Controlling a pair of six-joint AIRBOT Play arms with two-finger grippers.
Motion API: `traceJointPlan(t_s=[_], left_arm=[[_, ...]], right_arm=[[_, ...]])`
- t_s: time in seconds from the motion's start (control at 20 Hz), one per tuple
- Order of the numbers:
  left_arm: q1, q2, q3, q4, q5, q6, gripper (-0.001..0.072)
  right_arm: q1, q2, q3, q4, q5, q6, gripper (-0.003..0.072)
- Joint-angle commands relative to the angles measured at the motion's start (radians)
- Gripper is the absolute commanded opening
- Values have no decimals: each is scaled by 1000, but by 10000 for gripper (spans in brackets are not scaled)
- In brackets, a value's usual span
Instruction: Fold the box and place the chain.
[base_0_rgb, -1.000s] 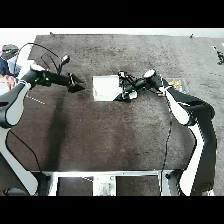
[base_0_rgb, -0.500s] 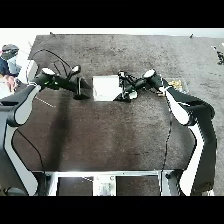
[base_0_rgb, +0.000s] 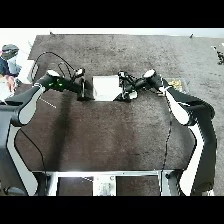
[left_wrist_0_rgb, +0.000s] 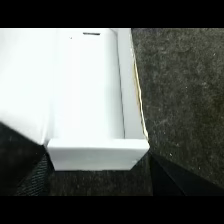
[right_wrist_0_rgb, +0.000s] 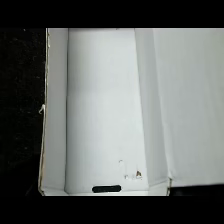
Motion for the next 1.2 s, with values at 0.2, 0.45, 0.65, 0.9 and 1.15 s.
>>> traceJointPlan(t_s=[0.2, 0.45, 0.65, 0.9, 1.15], left_arm=[[-33, -1, 0, 14, 69, 13, 720], [-33, -1, 0, 20, 97, 8, 718], [-33, 0, 11, 63, 112, -25, 718], [-56, -1, 27, 69, 117, -36, 719], [-58, -11, 30, 80, 153, -23, 719]], right_arm=[[0, 0, 0, 0, 0, 0, 299], [0, 0, 0, 0, 0, 0, 299], [0, 0, 0, 0, 0, 0, 299], [0, 0, 0, 0, 0, 0, 299], [0, 0, 0, 0, 0, 0, 300]])
